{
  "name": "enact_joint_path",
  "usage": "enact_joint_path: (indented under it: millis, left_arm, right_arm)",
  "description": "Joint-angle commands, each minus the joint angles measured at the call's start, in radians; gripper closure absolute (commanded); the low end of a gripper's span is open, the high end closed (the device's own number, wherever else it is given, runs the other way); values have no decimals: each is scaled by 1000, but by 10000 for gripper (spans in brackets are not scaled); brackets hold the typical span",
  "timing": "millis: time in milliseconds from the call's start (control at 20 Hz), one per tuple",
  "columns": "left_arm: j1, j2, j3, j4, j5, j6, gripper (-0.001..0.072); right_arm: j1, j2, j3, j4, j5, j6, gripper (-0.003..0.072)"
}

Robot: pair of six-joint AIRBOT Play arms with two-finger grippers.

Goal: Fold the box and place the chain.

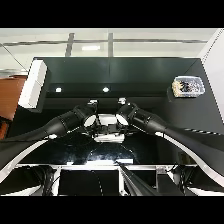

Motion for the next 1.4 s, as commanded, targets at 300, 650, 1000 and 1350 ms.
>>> enact_joint_path:
  millis: [300,650,1000,1350]
  left_arm:
    - [-1,0,-1,0,-4,0,678]
    - [-1,0,-1,0,-4,-1,677]
    - [-1,0,-1,0,-3,-1,677]
    - [-1,0,-1,0,-3,-1,677]
  right_arm:
    - [19,-5,-6,-41,-12,0,347]
    - [21,-14,-6,-44,-26,9,392]
    - [21,-17,-6,-34,-26,16,586]
    - [21,-17,-6,-32,-25,32,660]
